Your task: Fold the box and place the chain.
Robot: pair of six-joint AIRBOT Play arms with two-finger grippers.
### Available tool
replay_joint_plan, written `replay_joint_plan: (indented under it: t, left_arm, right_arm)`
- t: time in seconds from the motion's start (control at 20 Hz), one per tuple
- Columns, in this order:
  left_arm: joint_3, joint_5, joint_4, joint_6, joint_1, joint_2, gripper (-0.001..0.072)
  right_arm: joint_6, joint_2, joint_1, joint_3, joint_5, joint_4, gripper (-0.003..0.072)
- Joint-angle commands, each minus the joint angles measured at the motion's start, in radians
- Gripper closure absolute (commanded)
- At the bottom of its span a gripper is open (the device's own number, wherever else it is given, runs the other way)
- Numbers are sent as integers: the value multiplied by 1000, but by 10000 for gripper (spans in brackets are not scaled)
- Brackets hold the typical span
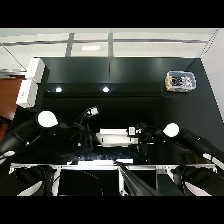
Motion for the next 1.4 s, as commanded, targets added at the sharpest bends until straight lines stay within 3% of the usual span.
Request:
replay_joint_plan:
  t: [0.0,0.1,0.15,0.35,0.65,0.9,1.1,1.15,1.25,1.35]
  left_arm:
    - [-41,388,-250,-22,-60,-2,679]
    - [-40,514,-276,-21,-71,-38,679]
    - [-40,527,-258,-18,-71,-71,679]
    - [-38,514,-220,-18,-76,-187,680]
    - [-15,463,-89,-18,-75,-210,680]
    - [97,268,153,-23,15,-62,680]
    - [70,-90,332,-22,111,55,674]
    - [45,-138,358,-21,115,55,571]
    - [-12,-127,376,-18,107,55,-5]
    - [-43,-61,389,13,92,55,-8]
  right_arm:
    - [0,0,0,0,1,0,260]
    - [0,0,0,0,1,0,260]
    - [0,0,0,0,1,0,260]
    - [0,0,0,0,1,0,260]
    - [0,0,0,0,0,0,260]
    - [0,0,0,0,0,0,260]
    - [0,0,0,0,0,0,260]
    - [0,0,0,0,0,0,260]
    - [0,0,0,0,0,0,260]
    - [0,0,0,0,0,0,260]
